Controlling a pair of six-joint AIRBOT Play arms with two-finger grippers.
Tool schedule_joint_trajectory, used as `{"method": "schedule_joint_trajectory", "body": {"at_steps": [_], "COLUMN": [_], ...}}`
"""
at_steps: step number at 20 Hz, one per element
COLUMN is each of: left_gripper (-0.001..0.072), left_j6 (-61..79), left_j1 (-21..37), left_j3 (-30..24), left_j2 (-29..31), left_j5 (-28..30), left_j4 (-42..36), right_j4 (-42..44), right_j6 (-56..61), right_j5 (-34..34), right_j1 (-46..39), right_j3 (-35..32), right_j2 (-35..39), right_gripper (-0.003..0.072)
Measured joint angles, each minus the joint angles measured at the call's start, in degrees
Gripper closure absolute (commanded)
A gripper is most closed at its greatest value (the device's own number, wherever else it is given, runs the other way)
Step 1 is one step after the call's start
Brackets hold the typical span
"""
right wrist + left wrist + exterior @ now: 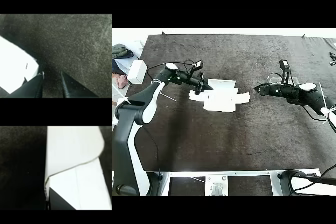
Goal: Fold the box and place the chain.
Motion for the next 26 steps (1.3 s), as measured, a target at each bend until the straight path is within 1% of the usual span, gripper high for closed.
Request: {"method": "schedule_joint_trajectory", "body": {"at_steps": [7, 12, 18, 19, 20, 21, 22, 26], "left_gripper": [0.0704, 0.0701, 0.0697, 0.0697, 0.0697, 0.0697, 0.0698, 0.0697], "left_j6": [6.2, 7.4, 7.5, 7.5, 7.5, 7.5, 7.6, 7.6], "left_j1": [0.1, 0.1, 0.1, 0.1, 0.1, 0.1, 0.1, 0.1], "left_j3": [-5.4, -6.7, -7.0, -7.0, -7.0, -7.0, -7.0, -7.0], "left_j2": [0.2, 0.3, 0.3, 0.3, 0.3, 0.3, 0.3, 0.3], "left_j5": [6.6, 8.3, 8.4, 8.0, 7.5, 7.0, 6.6, 5.2], "left_j4": [-4.2, -5.0, -4.8, -4.7, -4.6, -4.5, -4.5, -3.9], "right_j4": [-0.2, -0.3, -0.4, -0.4, -0.4, -0.4, -0.4, -0.7], "right_j6": [-0.1, -0.8, -9.0, -10.6, -12.5, -14.5, -16.3, -23.7], "right_j5": [-1.6, -1.9, 1.9, 2.2, 2.4, 2.7, 3.0, 3.1], "right_j1": [0.6, 0.7, 1.6, 2.1, 3.0, 3.9, 4.9, 9.0], "right_j3": [-0.1, -0.1, -0.1, -0.1, -0.1, -0.1, -0.1, -0.1], "right_j2": [0.0, 0.0, 0.0, 0.0, 0.0, 0.0, 0.0, -0.2], "right_gripper": [0.0407, 0.0407, 0.0404, 0.0394, 0.0293, 0.0211, 0.0199, 0.0198]}}
